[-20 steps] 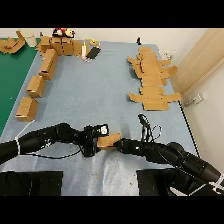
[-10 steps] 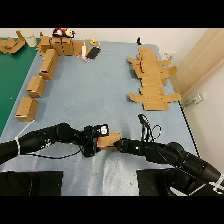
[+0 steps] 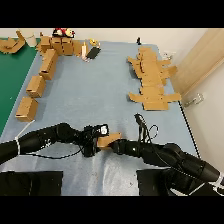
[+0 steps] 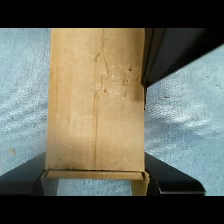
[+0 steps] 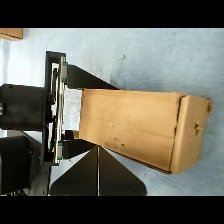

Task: Fold the box.

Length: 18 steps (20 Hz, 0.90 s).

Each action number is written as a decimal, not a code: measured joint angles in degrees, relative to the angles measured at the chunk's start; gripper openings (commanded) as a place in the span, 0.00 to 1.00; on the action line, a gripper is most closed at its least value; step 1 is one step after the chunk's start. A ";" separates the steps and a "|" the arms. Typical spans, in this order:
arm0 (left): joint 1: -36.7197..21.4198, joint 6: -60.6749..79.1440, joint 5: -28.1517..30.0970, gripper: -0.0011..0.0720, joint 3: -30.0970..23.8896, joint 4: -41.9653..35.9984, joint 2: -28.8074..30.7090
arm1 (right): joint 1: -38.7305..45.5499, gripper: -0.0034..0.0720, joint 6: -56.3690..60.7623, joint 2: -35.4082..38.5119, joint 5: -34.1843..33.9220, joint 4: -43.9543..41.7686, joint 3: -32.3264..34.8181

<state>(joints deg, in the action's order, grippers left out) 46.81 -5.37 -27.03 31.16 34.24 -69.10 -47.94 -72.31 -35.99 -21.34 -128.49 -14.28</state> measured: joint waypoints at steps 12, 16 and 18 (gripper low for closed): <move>0.00 0.00 0.02 0.63 0.00 0.00 0.00 | -3.76 0.04 0.94 -6.21 5.66 -0.55 -1.55; 0.00 0.00 0.02 0.63 0.00 0.00 0.00 | -3.98 0.04 0.94 -6.49 5.57 -0.55 -1.62; 0.00 0.02 0.02 0.63 0.00 0.02 0.00 | -4.02 0.04 0.94 -6.71 5.49 -0.55 -1.62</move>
